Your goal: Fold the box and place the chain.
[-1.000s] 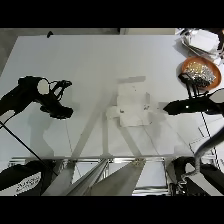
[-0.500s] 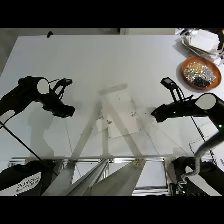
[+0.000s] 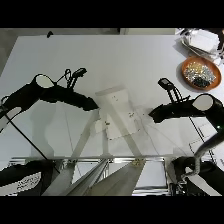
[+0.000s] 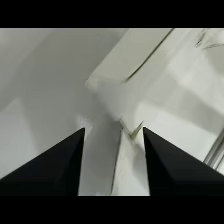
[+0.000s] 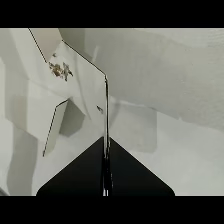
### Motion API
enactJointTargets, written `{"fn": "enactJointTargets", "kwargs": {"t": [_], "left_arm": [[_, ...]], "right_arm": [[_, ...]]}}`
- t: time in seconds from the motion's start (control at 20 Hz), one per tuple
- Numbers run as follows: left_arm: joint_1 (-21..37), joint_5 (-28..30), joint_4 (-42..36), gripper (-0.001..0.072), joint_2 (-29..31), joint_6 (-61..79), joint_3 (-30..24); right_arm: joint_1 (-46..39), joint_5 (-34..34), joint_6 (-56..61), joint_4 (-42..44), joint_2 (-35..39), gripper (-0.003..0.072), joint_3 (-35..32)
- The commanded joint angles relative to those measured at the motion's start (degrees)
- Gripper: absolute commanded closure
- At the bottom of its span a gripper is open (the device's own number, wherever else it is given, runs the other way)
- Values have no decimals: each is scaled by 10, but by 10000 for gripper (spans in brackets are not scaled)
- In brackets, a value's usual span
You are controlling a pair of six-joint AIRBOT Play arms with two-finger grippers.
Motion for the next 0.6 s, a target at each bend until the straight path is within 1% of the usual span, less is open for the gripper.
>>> {"fn": "enactJointTargets", "kwargs": {"t": [0.0,0.2,0.4,0.55], "left_arm": [[0,-7,-117,194,-47,107,0],[0,-8,-120,194,-73,141,0],[0,-19,-116,195,-93,145,0],[-9,-53,-141,216,-112,181,0]], "right_arm": [[1,2,2,2,0,670,0],[1,7,2,2,0,670,0],[1,7,2,13,0,670,0],[1,6,2,13,0,670,0]]}}
